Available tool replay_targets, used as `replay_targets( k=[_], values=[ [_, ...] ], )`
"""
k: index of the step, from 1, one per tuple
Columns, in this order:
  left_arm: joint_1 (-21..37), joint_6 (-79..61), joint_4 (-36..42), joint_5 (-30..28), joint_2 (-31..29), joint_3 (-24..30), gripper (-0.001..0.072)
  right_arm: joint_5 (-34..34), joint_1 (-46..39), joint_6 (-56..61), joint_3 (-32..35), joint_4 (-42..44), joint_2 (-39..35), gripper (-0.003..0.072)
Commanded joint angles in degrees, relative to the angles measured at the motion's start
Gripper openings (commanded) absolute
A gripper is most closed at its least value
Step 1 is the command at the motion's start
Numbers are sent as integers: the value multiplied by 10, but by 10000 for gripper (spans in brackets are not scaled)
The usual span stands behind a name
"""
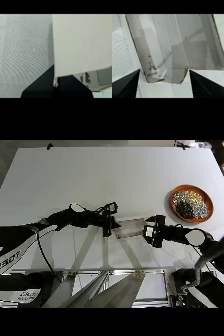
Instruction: Fold the box and place the chain.
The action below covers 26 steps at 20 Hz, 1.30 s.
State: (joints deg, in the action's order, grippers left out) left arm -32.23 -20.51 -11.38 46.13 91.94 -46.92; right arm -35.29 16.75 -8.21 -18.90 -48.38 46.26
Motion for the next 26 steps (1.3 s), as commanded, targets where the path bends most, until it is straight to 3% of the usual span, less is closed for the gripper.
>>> replay_targets(
  k=[1, 9, 17, 26],
  values=[
    [0, 0, 0, 0, 0, 0, 13, -16, -24, -29, -1, 43, 23, 684],
    [0, 0, 0, 0, 0, 0, 13, -58, -57, -118, -1, 119, 32, 691],
    [0, 0, 0, 0, 0, 0, 13, -59, -57, -133, -2, 159, 68, 692],
    [0, 0, 0, 0, 0, 0, 13, -92, -121, -133, -15, 179, 78, 691]
  ],
)
